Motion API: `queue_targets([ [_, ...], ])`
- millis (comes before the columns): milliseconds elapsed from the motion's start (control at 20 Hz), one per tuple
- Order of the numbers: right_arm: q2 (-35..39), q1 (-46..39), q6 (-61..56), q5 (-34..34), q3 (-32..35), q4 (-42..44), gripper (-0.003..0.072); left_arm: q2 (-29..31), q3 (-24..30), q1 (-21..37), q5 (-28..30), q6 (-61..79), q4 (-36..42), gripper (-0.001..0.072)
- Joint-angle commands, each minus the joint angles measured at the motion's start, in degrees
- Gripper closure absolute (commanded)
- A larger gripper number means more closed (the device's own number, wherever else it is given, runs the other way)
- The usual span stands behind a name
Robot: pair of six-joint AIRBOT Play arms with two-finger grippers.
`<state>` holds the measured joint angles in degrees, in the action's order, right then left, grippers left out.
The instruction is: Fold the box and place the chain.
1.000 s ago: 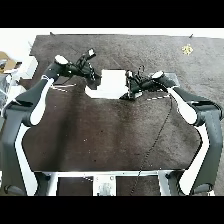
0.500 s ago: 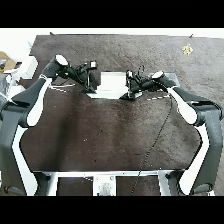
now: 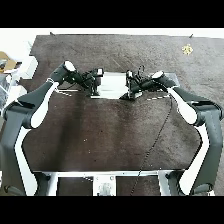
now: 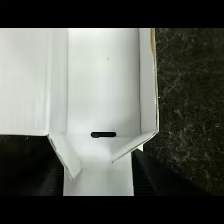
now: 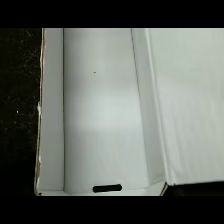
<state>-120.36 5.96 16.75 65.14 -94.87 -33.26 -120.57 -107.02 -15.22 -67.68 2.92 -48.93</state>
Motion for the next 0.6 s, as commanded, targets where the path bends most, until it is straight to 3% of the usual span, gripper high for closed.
queue_targets([
  [0,0.0,0.0,0.0,0.0,0.0,0.0,0.0301,0.0,0.1,-0.3,0.7,-1.6,-0.1,0.0297],
  [200,0.0,0.0,0.0,0.0,0.0,0.0,0.0301,0.0,0.1,-0.3,0.7,-4.5,0.0,0.03],
  [300,0.0,0.0,0.0,0.0,0.0,0.0,0.0301,0.0,0.1,-0.3,0.6,-7.2,0.0,0.0622],
  [550,0.0,0.0,0.0,0.0,0.0,0.0,0.0301,0.0,0.1,-0.3,-2.0,-7.1,2.8,0.0627],
])
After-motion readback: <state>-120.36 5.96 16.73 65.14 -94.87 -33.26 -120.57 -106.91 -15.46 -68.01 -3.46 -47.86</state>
